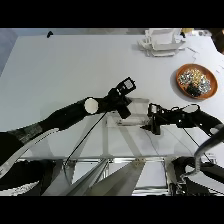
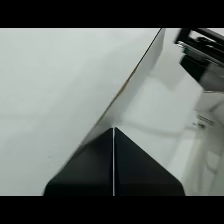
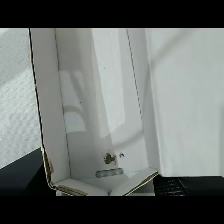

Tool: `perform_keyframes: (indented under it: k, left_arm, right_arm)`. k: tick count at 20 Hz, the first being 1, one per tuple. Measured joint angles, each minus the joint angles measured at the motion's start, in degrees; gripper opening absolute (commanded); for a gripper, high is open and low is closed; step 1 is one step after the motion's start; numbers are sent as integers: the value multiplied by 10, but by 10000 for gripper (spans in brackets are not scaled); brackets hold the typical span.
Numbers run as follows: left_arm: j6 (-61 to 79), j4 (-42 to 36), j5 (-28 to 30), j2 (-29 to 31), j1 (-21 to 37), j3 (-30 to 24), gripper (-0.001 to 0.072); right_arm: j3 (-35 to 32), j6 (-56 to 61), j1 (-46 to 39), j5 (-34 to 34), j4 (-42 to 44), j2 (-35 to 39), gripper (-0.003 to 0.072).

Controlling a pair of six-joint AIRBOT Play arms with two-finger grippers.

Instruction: Fold the box and place the chain.

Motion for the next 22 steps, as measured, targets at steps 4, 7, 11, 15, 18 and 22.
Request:
perform_keyframes:
  k: [4, 7, 11, 15, 18, 22]
  left_arm:
    - [-9, -26, 20, -43, -1, 0, 6]
    - [-10, -31, 19, -44, -2, 0, 6]
    - [-10, 21, -20, 6, -2, 0, 2]
    - [-78, 158, -136, 58, -2, 0, 5]
    - [-139, 283, -230, 69, -2, 0, 5]
    - [-137, 375, -308, 60, 12, 0, 6]
  right_arm:
    - [0, 0, 0, 0, 0, 0, 411]
    - [0, 0, 0, 0, 0, 0, 411]
    - [0, 0, 0, 0, 0, 0, 411]
    - [0, 0, 0, 0, 0, 0, 411]
    - [0, 0, 0, 0, 0, 0, 411]
    - [0, 0, 0, 0, 0, 0, 411]
